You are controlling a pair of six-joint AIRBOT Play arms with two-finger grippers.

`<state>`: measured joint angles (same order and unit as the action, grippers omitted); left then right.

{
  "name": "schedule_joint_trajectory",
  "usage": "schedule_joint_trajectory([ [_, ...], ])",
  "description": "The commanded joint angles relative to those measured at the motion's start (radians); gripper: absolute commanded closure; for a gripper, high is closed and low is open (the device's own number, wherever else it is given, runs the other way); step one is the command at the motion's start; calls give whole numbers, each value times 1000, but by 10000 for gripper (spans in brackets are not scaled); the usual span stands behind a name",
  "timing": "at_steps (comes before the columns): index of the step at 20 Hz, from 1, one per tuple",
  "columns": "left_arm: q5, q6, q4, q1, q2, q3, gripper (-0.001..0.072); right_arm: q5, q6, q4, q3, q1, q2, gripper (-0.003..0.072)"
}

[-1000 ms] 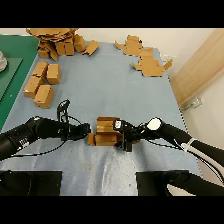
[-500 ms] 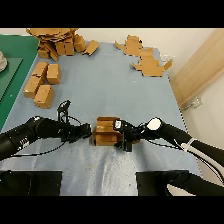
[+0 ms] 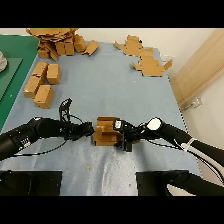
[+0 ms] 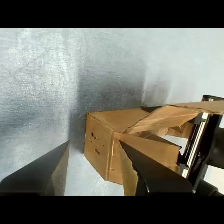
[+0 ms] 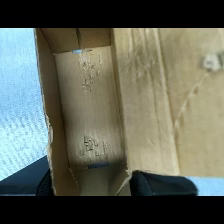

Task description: Fold the box.

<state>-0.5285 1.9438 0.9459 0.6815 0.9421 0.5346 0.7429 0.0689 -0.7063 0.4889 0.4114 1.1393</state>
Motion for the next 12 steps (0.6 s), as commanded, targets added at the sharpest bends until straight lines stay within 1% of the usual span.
schedule_joint_trajectory([
  [1,-7,-32,-8,1,-1,1,239,0,0,0,0,0,0,265],
  [3,-63,-32,11,4,-1,17,239,0,0,0,0,0,0,265],
  [5,-116,13,31,13,-1,59,240,0,0,0,0,0,0,265],
  [8,-101,82,87,55,0,102,240,0,0,0,0,0,0,265],
  [10,-122,127,132,81,6,106,240,0,0,0,0,0,0,265],
  [12,-155,169,179,98,41,106,239,0,0,0,0,0,0,265],
])
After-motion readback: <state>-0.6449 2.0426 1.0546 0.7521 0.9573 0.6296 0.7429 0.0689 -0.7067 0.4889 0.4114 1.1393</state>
